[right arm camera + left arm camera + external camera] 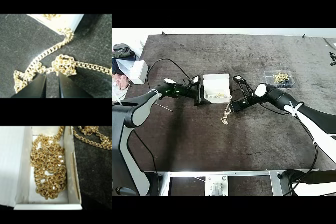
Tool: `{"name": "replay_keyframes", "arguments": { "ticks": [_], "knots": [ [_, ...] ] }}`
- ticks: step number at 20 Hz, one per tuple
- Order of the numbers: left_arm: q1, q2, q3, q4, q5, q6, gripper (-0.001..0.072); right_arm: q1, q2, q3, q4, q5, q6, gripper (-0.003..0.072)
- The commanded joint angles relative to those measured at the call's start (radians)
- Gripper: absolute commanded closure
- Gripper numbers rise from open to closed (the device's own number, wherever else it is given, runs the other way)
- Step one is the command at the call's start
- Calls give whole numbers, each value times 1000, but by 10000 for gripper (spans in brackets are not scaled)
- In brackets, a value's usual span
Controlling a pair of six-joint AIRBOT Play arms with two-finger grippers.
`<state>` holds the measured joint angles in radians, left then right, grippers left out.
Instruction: Fold the box and place the chain.
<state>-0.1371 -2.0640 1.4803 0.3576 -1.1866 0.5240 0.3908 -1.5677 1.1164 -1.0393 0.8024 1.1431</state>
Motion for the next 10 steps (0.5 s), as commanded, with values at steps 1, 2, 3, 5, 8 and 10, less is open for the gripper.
{"name": "replay_keyframes", "arguments": {
  "ticks": [1, 2, 3, 5, 8, 10],
  "knots": [
    [1, 0, 0, 0, 0, 0, 372, 1, -7, 1, 4, 5, 0, 501],
    [1, 0, 0, 0, 0, 0, 372, 1, -11, 1, 8, 5, 0, 501],
    [1, 0, 0, 0, 0, 0, 372, 2, -20, 1, 12, 5, 0, 501],
    [1, 0, 0, 0, 0, 0, 372, 8, -38, 1, 15, 1, 0, 501],
    [1, 0, 0, 0, 0, 0, 372, 24, -44, 1, 13, -36, 1, 501],
    [1, 0, 0, 0, 0, 0, 372, 25, -44, 1, 14, -57, 1, 501]
  ]
}}
